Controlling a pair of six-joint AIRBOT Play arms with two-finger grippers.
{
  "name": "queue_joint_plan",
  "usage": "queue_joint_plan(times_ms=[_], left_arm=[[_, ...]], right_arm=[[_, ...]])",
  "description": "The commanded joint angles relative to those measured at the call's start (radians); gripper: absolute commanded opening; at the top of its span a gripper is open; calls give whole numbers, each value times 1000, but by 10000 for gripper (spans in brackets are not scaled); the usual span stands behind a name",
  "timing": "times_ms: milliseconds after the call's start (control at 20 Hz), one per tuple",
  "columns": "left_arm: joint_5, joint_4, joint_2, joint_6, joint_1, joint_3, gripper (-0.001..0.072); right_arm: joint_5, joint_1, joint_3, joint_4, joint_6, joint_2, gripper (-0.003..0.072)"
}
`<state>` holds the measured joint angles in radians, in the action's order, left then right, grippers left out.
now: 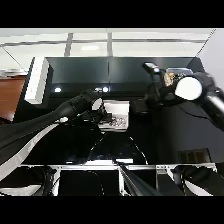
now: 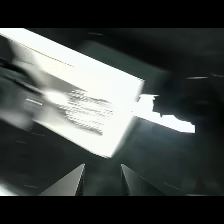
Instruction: Fold the box and place the chain.
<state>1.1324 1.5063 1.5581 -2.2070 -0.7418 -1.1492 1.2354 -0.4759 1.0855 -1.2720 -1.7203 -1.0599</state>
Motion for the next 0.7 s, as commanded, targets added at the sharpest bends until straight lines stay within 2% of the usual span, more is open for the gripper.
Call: queue_joint_plan(times_ms=[0, 100, 150, 200, 250, 300, 500, 600, 650], left_arm=[[-10, 0, 0, 0, 0, -2, 25], [12, -8, 0, 0, 0, -5, 26], [42, -12, 0, -4, -1, -18, 48], [72, -10, -2, -4, 0, -40, 273], [89, 7, -9, 14, -1, -63, 556], [109, 18, -31, 98, -2, -84, 711], [184, 145, -242, 380, 24, -56, 710], [191, 240, -370, 397, 116, 60, 709], [168, 234, -431, 398, 196, 136, 708]], right_arm=[[80, 42, -66, -248, 0, 114, 272], [45, 47, -127, -235, 0, 128, 272], [17, 47, -154, -201, 0, 128, 272], [-11, 47, -175, -178, 1, 128, 272], [-37, 47, -193, -171, 1, 128, 272], [-58, 47, -203, -170, 0, 128, 272], [-169, 47, -208, -141, 0, 128, 272], [-201, 47, -208, -138, 0, 127, 272], [-207, 47, -208, -138, 0, 127, 272]])
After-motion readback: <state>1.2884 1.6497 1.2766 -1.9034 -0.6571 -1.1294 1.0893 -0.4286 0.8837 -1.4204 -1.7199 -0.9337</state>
